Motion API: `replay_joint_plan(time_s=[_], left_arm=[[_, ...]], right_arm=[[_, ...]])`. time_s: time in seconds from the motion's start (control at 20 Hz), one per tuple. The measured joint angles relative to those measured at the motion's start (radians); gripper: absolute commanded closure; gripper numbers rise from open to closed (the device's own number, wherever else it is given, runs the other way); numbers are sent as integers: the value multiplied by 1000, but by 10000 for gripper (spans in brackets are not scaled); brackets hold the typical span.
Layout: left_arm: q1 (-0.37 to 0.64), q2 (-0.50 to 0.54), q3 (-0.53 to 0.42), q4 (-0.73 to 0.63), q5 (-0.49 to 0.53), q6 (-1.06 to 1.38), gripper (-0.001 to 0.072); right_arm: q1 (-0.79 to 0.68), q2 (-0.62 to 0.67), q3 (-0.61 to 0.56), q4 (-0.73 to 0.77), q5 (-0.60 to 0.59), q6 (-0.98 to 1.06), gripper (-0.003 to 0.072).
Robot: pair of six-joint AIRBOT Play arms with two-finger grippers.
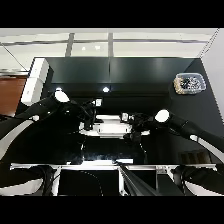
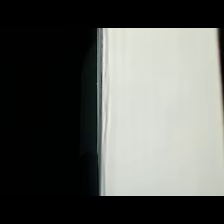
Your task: Fold the box and place the chain.
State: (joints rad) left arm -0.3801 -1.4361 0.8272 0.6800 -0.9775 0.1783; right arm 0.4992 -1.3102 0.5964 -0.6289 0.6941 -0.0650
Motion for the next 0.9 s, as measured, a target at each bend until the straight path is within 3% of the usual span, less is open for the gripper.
replay_joint_plan(time_s=[0.05,0.1,0.15,0.2,0.25,0.4,0.45,0.7,0.75,0.8,0.85,0.9], left_arm=[[0,0,0,0,0,0,678],[0,0,0,0,0,0,677],[0,0,0,0,0,1,660],[0,0,0,0,1,1,527],[0,0,-1,14,8,-1,391],[2,20,6,16,1,-51,142],[5,34,11,23,-3,-74,141],[29,170,36,138,-68,-257,176],[32,204,39,165,-87,-316,338],[34,233,41,192,-109,-377,607],[35,256,42,221,-135,-443,679],[36,275,42,245,-164,-512,679]], right_arm=[[0,0,0,-4,0,0,195],[0,0,1,-7,-3,-1,212],[0,0,0,-8,-2,0,276],[0,0,0,-8,-2,1,482],[0,0,0,-10,-2,2,550],[0,0,0,-14,-2,1,553],[0,0,0,-14,-2,1,553],[0,0,0,-14,-2,1,553],[0,0,0,-14,-2,1,553],[0,0,0,-14,-3,1,553],[0,0,0,-15,-4,1,554],[0,0,0,-15,-5,1,553]])
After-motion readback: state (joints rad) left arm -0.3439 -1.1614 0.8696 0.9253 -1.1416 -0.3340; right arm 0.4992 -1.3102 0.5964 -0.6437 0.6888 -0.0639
